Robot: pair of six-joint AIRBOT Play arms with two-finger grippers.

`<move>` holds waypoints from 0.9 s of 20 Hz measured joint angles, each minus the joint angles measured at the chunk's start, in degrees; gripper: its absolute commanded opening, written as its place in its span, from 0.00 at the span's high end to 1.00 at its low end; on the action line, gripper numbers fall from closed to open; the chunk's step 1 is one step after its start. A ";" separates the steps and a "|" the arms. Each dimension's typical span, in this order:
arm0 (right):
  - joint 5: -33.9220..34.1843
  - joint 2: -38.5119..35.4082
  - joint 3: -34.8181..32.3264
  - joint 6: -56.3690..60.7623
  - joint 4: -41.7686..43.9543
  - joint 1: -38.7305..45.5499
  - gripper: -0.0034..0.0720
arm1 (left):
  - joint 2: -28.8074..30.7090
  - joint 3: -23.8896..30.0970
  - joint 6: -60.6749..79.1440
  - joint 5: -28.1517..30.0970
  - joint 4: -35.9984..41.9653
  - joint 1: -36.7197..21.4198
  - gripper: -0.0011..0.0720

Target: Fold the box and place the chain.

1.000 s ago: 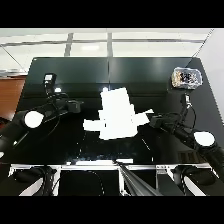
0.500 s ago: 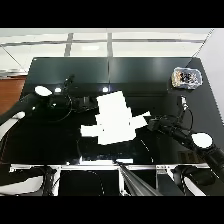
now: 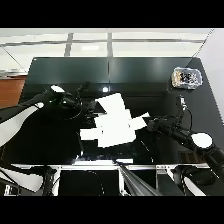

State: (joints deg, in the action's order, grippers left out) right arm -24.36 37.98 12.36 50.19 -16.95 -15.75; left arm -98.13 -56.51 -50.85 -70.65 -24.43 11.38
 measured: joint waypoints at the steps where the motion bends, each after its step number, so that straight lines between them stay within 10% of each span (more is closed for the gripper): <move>1: -0.11 0.00 0.00 0.04 0.00 0.00 0.88 | -0.83 -0.33 1.46 -1.81 0.24 0.11 0.00; 4: -0.57 0.00 0.00 0.20 -0.02 0.00 0.88 | -2.97 -1.40 7.26 -8.26 1.09 0.79 0.09; 7: -0.85 0.00 0.00 0.39 -0.07 0.00 0.88 | -3.93 -2.71 11.96 -11.65 0.55 1.36 0.46; 10: -1.36 0.00 0.00 0.79 -0.04 0.00 0.88 | -4.33 -3.76 16.02 -13.81 -0.20 1.66 0.51; 12: -1.38 0.00 0.00 0.81 -0.04 0.00 0.88 | -4.44 -4.09 17.51 -14.21 -1.88 2.05 0.76; 16: -1.36 0.00 0.00 1.01 -0.42 0.00 0.86 | -4.50 -4.33 18.95 -14.99 -5.03 2.75 0.95; 18: -1.42 0.00 0.00 1.03 -0.63 0.00 0.35 | -4.50 -4.42 19.21 -14.95 -5.77 2.89 0.95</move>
State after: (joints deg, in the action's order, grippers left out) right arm -25.78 37.98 12.36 51.22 -17.58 -15.75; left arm -102.63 -60.93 -31.64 -85.60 -30.20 14.26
